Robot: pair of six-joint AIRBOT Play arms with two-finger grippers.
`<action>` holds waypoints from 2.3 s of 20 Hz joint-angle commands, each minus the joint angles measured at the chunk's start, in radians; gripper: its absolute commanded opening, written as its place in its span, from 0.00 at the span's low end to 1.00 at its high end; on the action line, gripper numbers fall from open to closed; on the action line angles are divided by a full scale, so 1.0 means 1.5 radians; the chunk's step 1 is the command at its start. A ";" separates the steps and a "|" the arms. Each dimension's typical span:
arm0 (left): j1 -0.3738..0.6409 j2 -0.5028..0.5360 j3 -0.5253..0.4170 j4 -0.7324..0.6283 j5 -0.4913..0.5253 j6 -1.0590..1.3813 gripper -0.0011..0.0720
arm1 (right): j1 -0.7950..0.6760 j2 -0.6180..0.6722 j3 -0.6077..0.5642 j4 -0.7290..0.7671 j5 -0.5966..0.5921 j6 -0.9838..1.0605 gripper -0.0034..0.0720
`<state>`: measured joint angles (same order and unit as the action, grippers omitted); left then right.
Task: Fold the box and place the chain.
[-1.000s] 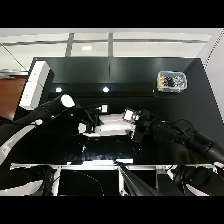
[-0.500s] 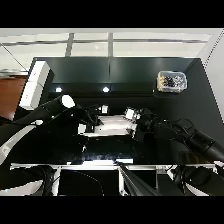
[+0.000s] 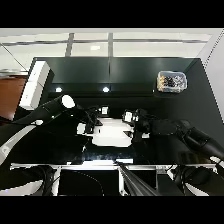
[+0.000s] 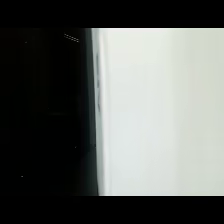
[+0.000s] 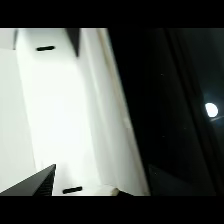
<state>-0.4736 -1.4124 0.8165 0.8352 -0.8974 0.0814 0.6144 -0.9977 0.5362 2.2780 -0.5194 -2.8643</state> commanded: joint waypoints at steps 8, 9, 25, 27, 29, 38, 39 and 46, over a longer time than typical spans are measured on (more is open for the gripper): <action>0.000 0.001 0.000 -0.004 0.003 -0.007 0.05 | -0.117 -0.007 0.000 -0.176 -0.153 0.084 0.99; 0.000 0.001 0.000 -0.004 0.003 -0.007 0.05 | -0.119 -0.007 -0.002 -0.173 -0.226 0.084 0.99; 0.000 0.001 0.000 -0.004 0.003 -0.007 0.05 | 0.143 -0.007 -0.052 -0.093 0.023 0.165 0.99; 0.000 0.001 0.000 -0.004 0.003 -0.007 0.05 | 0.146 -0.007 -0.052 -0.095 0.033 0.167 0.99; 0.000 0.001 0.000 -0.004 0.003 -0.007 0.05 | 0.146 -0.007 -0.051 -0.123 0.049 0.179 0.99; 0.000 0.001 0.000 -0.004 0.003 -0.007 0.05 | 0.097 0.058 -0.037 -0.404 0.047 0.468 0.99; 0.000 0.001 0.000 -0.004 0.003 -0.007 0.05 | 0.094 0.058 -0.037 -0.390 0.051 0.462 0.99; 0.000 0.001 0.000 -0.007 0.003 -0.007 0.05 | 0.084 0.050 -0.046 -0.259 0.136 0.363 0.99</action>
<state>-0.4736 -1.4128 0.8165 0.8261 -0.8928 0.0711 0.7525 -0.9165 0.4709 1.8511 -0.3630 -2.2940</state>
